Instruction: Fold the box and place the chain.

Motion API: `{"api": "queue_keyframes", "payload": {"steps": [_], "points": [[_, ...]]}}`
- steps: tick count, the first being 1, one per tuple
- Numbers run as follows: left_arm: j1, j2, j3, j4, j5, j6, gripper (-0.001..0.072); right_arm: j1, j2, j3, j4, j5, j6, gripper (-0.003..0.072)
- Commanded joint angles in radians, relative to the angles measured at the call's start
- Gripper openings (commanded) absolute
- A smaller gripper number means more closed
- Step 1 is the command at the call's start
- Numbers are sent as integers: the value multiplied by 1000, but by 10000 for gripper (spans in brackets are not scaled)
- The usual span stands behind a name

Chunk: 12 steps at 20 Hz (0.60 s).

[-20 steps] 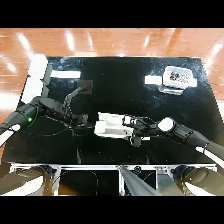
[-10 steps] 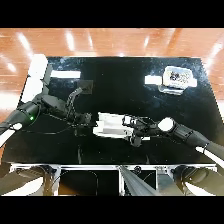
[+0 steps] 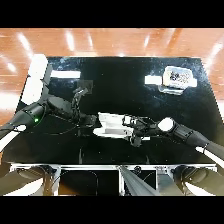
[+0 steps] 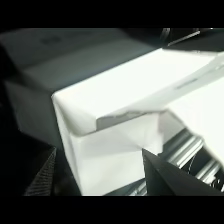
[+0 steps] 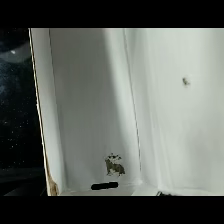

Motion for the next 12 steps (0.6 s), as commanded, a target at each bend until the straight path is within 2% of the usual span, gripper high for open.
{"api": "queue_keyframes", "payload": {"steps": [1, 10, 12], "points": [[-39, 1, 1, 18, -63, -33, 643, 1, 1, 0, 0, 0, 0, 537], [-138, 1, 1, 67, -147, -134, 623, 1, 1, 0, 0, 0, 1, 537], [-156, 1, 3, 117, -160, -202, 623, 1, 1, 0, 0, 0, 1, 538]]}}
